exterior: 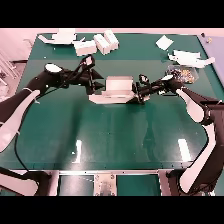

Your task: Fold the box and place the chain.

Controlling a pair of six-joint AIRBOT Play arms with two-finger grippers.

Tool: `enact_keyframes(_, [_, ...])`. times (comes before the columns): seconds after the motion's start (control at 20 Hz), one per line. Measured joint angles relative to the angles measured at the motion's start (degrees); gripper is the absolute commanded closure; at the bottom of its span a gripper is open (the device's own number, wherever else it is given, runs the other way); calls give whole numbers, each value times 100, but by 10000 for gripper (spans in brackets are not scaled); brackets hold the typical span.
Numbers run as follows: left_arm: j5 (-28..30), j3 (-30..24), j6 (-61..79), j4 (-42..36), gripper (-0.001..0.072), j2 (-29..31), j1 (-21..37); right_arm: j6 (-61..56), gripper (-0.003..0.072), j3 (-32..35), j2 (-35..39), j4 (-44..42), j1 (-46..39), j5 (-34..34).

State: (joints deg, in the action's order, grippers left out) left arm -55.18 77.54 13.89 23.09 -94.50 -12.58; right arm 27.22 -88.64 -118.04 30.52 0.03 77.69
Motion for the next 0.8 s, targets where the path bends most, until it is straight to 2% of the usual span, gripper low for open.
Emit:
enact_keyframes(0.2, [-339, -57, -149, 638, 291, -149, 133, -2, 192, 0, 0, 0, 0, 0])
enact_keyframes(0.25, [-369, -70, -149, 723, 164, -232, 146, -2, 192, 0, 0, -2, 0, 0])
enact_keyframes(0.3, [-363, -76, -149, 763, 135, -313, 162, -2, 192, 0, 0, -2, 0, 0])
enact_keyframes(0.45, [-330, -85, -136, 791, 136, -584, 181, -2, 192, 0, 2, -2, 0, -2])
enact_keyframes(0.8, [-74, -90, 319, 114, 137, -946, 151, -2, 192, 0, 0, -2, 0, -2])
